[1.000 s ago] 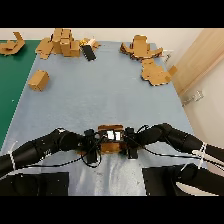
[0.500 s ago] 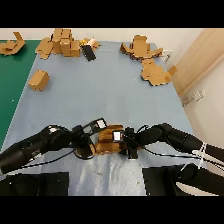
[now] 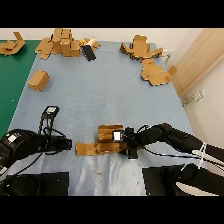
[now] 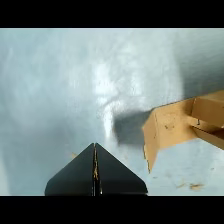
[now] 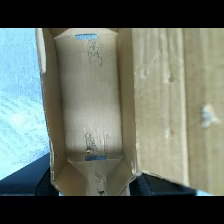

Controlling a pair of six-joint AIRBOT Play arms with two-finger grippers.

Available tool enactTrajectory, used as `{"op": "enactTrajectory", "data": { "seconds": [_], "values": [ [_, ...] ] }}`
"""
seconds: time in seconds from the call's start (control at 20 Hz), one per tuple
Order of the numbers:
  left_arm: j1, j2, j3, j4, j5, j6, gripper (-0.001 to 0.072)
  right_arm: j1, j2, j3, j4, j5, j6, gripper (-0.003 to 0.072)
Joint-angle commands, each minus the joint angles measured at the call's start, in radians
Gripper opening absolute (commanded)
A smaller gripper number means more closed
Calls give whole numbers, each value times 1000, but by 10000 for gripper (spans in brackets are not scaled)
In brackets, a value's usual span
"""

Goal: Fold the box.

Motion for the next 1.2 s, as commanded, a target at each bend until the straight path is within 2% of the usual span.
{"op": "enactTrajectory", "data": {
  "seconds": [0.0, 0.2, 0.35, 1.15],
  "values": [
    [50, 9, -134, -270, 122, -37, 10, 0, 0, 0, 0, 0, 0, 469],
    [49, -12, -208, -449, 270, 91, 10, 0, 0, 0, 0, 0, 0, 469],
    [49, -12, -212, -485, 315, 128, 10, 0, 0, 0, 0, 0, 0, 469],
    [49, -12, -252, -531, 349, 132, 9, 0, 0, 0, 0, 0, 0, 469]
  ]
}}
